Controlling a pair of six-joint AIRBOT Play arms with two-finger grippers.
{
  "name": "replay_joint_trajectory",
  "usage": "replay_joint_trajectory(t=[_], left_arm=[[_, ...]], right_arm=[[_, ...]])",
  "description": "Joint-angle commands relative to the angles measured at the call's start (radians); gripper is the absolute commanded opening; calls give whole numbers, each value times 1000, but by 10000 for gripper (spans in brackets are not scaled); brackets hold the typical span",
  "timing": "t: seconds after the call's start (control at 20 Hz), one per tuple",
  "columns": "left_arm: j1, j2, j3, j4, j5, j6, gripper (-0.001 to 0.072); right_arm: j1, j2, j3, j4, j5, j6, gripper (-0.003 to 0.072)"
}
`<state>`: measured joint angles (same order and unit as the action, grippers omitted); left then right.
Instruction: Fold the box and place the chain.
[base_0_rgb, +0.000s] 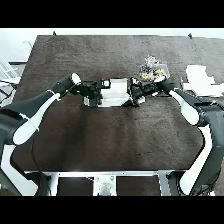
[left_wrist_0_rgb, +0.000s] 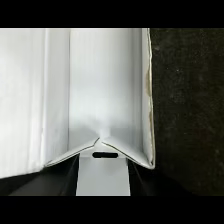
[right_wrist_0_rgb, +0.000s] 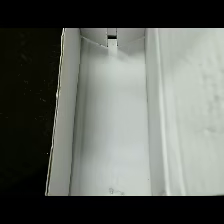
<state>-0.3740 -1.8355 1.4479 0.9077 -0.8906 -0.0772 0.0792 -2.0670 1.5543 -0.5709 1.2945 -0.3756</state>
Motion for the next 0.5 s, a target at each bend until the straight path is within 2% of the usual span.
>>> replay_joint_trajectory(t=[0.0,0.05,0.1,0.45], left_arm=[[-5,-7,1,-41,26,7,348],[-5,-7,1,-68,34,25,275],[-5,-7,1,-86,34,64,86],[-5,-7,0,-108,23,86,82]], right_arm=[[1,0,0,2,0,1,509],[1,0,0,2,0,1,509],[1,0,0,2,0,1,509],[1,0,0,2,0,1,509]])
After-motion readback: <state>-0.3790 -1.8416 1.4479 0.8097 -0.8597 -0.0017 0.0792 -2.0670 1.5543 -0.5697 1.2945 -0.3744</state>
